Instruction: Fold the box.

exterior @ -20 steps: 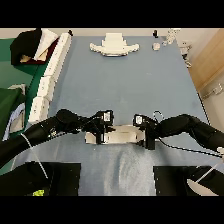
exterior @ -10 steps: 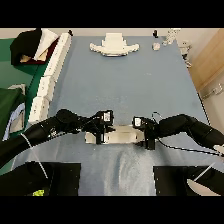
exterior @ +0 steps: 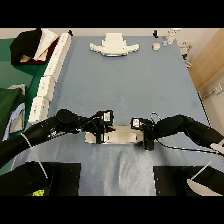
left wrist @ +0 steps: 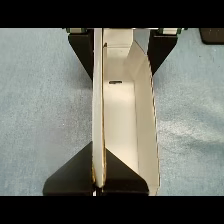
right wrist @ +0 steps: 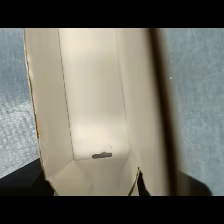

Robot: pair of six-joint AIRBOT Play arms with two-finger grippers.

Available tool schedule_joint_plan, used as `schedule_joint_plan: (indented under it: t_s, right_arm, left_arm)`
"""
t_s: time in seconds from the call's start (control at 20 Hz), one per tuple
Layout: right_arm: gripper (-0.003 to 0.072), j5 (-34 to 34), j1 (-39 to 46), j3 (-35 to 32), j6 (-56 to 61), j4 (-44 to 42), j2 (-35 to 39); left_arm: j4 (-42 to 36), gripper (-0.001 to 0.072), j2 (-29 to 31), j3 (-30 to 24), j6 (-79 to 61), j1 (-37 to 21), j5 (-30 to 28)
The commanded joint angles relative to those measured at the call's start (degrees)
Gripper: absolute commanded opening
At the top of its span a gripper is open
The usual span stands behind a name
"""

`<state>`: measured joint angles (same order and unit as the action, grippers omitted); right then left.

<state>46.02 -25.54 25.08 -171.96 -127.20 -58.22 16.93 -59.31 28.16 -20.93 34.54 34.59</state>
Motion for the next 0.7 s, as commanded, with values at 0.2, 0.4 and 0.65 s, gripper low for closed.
schedule_joint_plan:
  t_s: [0.2,0.4,0.65]
  right_arm:
    - [0.0566,-1.0,-0.1,0.0,0.0,0.3,-0.9]
    - [0.0525,-0.6,-0.1,0.0,0.0,0.3,-0.9]
    - [0.0525,-0.3,-0.1,0.0,0.0,0.3,-0.9]
  left_arm:
    - [0.0,0.0013,0.0,0.0,0.0,0.0,0.0]
    - [0.0,0.0012,0.0,0.0,0.0,0.0,0.0]
    - [0.0,0.0012,0.0,0.0,0.0,0.0,0.0]
